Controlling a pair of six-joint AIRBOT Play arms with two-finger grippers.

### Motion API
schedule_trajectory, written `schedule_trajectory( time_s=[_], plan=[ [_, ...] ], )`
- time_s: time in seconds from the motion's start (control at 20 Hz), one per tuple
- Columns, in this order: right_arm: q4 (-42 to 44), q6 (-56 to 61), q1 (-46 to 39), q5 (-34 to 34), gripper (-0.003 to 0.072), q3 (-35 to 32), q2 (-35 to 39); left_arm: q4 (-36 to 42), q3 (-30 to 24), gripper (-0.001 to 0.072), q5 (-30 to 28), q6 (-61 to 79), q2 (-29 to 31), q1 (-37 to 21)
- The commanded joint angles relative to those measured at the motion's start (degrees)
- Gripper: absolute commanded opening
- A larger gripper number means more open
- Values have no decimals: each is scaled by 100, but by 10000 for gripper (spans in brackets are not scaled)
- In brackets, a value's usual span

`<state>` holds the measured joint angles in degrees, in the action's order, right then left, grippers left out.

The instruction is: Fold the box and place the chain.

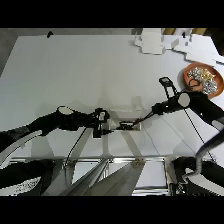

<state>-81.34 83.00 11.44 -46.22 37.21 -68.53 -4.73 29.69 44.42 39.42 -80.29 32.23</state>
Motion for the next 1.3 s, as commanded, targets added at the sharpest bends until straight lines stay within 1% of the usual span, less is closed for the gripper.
schedule_trajectory(
  time_s=[0.0, 0.1, 0.5, 0.6, 0.7, 0.85, 0.95, 1.1, 1.25],
  plan=[
    [-48, -94, 146, 59, 216, 4, -105, -2, 4, 97, -2, 0, 2, 0],
    [-140, -90, 146, -9, 166, 4, -114, 0, 4, 97, -2, 0, 2, 0],
    [-131, -31, 146, -96, 153, 4, -291, 0, 4, 97, -2, 0, 2, 0],
    [-131, -35, 146, -116, 15, 4, -275, 0, 4, 97, -2, 0, 2, 0],
    [-138, -39, 146, -192, 15, 4, -173, 0, 4, 97, -2, 0, 2, 0],
    [-175, -50, 146, -310, 15, 4, 269, 0, 4, 97, -2, 0, 2, 0],
    [-188, -50, 146, -549, 15, 4, 673, -2, 4, 97, -2, 0, 2, 0],
    [-48, -48, 146, -1152, 15, 4, 1432, -2, 4, 97, -2, 0, 2, 0],
    [136, -72, 146, -1307, 15, 4, 2260, 0, 4, 97, -2, 0, 2, 0]
  ],
)
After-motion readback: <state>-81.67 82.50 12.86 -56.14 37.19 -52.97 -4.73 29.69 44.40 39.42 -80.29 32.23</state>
